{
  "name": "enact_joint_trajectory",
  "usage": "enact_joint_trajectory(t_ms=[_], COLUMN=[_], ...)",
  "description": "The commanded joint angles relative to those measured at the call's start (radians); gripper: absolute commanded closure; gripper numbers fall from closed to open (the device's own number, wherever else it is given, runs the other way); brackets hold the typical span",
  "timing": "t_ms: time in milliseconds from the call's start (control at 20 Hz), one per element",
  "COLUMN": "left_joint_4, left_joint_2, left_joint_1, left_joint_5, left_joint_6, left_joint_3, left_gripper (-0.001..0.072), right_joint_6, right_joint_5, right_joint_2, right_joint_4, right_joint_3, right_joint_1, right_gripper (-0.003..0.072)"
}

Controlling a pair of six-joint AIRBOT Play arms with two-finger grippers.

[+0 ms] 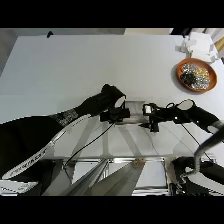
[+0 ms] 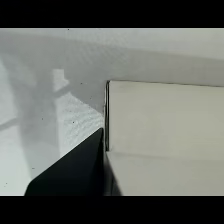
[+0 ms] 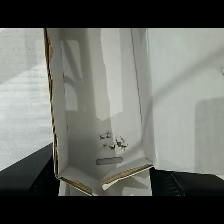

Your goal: Fold the box and place the chain.

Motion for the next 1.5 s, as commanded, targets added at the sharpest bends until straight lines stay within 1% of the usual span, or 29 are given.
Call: enact_joint_trajectory(t_ms=[0, 50, 100, 150, 200, 400, 450, 500, 600, 700, 800, 850, 900, 1000, 1200, 1300, 1450], left_joint_4=[-0.007, -0.007, -0.006, -0.003, -0.002, -0.002, -0.003, -0.007, -0.014, -0.013, -0.007, -0.006, -0.006, -0.007, -0.006, -0.006, 0.005], left_joint_2=[-0.012, -0.015, -0.017, -0.018, -0.017, -0.017, -0.017, -0.016, -0.01, 0.005, 0.031, 0.046, 0.062, 0.099, 0.192, 0.245, 0.322], left_joint_1=[-0.001, -0.002, -0.002, -0.002, -0.002, -0.002, -0.002, -0.002, -0.002, 0.0, 0.002, 0.006, 0.011, 0.025, 0.064, 0.09, 0.132], left_joint_5=[0.029, 0.023, 0.012, 0.002, -0.007, -0.02, -0.021, -0.022, -0.035, -0.05, -0.05, -0.05, -0.051, -0.056, -0.1, -0.138, -0.237], left_joint_6=[0.001, 0.001, 0.001, 0.001, 0.002, 0.002, 0.004, 0.011, 0.03, 0.032, 0.068, 0.087, 0.101, 0.148, 0.308, 0.429, 0.684], left_joint_3=[0.001, 0.001, 0.001, 0.001, 0.001, 0.001, 0.001, 0.001, 0.001, 0.001, 0.001, 0.001, 0.001, 0.001, 0.001, 0.001, 0.001], left_gripper=[0.056, 0.0562, 0.0594, 0.0679, 0.0708, 0.0708, 0.0692, 0.065, 0.0523, 0.0414, 0.0408, 0.0392, 0.036, 0.0362, 0.0362, 0.0362, 0.036], right_joint_6=[0.0, 0.0, 0.0, 0.0, 0.0, 0.0, 0.0, 0.0, 0.0, 0.0, 0.0, 0.0, 0.0, 0.0, 0.0, 0.0, 0.0], right_joint_5=[0.0, 0.0, 0.0, 0.0, 0.0, 0.0, 0.0, 0.0, 0.0, 0.0, 0.0, 0.0, 0.0, 0.0, 0.0, 0.0, 0.0], right_joint_2=[0.001, 0.001, 0.001, 0.001, 0.001, 0.001, 0.001, 0.001, 0.001, 0.001, 0.001, 0.001, 0.001, 0.001, 0.001, 0.001, 0.001], right_joint_4=[0.0, 0.0, 0.0, 0.0, 0.0, 0.0, 0.001, 0.0, 0.0, 0.0, 0.0, 0.0, 0.0, 0.0, 0.0, 0.0, 0.0], right_joint_3=[0.0, 0.0, 0.0, 0.0, 0.0, 0.0, 0.0, 0.0, 0.0, 0.0, 0.0, 0.0, 0.0, 0.0, 0.0, 0.0, 0.0], right_joint_1=[0.001, 0.001, 0.001, 0.001, 0.001, 0.001, 0.001, 0.001, 0.001, 0.001, 0.001, 0.001, 0.001, 0.001, 0.001, 0.001, 0.001], right_gripper=[0.0274, 0.0274, 0.0274, 0.0274, 0.0274, 0.0274, 0.0274, 0.0274, 0.0274, 0.0274, 0.0274, 0.0274, 0.0274, 0.0274, 0.0274, 0.0274, 0.0274])
